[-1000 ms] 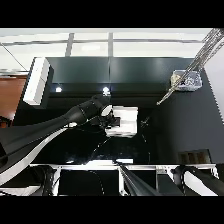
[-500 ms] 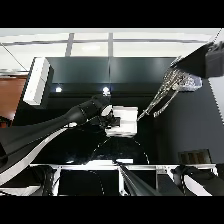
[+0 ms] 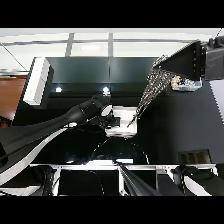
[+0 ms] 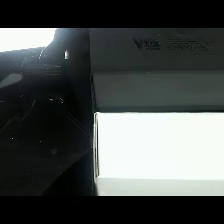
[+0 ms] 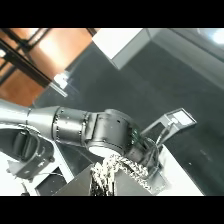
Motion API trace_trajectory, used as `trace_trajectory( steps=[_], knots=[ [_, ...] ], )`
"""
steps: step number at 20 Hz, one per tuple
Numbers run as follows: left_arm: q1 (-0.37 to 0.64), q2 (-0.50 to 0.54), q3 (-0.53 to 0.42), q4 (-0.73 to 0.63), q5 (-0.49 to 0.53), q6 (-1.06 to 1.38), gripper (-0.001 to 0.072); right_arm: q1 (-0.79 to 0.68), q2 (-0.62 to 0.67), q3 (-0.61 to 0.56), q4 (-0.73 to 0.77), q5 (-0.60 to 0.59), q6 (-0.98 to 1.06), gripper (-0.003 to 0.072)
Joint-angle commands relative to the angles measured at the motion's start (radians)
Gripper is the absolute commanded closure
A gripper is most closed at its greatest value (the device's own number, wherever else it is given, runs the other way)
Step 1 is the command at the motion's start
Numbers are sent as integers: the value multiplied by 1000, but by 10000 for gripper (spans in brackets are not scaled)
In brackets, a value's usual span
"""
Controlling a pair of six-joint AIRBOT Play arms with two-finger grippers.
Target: Fold the box and place the chain.
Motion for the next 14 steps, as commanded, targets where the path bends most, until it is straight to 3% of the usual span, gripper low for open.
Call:
trace_trajectory(
  steps=[1,7,11,14],
  knots=[
    [1,0,0,0,0,0,683,18,0,-73,10,6,-8,670],
    [1,0,0,1,1,0,683,102,0,-539,-28,-196,-40,670],
    [1,0,0,1,0,0,683,98,0,-699,-58,-207,-37,670],
    [1,0,0,1,0,0,683,146,0,-779,-10,-333,-37,670]
  ],
)
